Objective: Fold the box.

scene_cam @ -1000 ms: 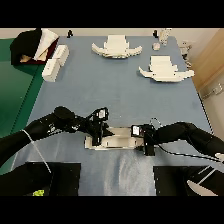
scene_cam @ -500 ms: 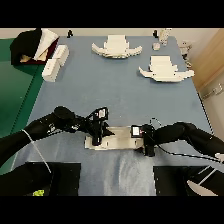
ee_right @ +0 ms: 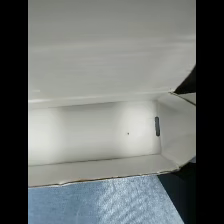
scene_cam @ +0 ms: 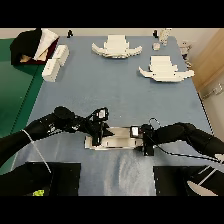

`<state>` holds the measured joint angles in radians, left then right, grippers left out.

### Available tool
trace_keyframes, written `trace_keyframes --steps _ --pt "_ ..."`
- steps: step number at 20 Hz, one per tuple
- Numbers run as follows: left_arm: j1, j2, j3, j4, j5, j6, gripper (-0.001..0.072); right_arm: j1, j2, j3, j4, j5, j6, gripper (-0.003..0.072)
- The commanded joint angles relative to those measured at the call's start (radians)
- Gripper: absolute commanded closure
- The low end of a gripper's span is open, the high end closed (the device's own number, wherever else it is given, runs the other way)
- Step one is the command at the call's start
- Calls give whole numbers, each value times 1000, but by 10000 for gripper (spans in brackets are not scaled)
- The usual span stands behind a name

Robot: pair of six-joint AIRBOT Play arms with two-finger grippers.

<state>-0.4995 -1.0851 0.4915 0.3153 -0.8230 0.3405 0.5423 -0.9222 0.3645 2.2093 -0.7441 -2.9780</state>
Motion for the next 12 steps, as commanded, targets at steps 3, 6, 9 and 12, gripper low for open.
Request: trace_keyframes --steps 3,6,9,12 --pt "0 0 1 -1 2 0 695 0 0 0 -13 3 0 83" --pt "0 0 1 -1 2 0 695 0 16 0 -13 1 20 84" --pt "0 0 1 0 2 0 695 0 21 0 -9 2 22 86" --pt "0 0 1 -1 2 0 695 0 13 -4 -10 3 22 89"
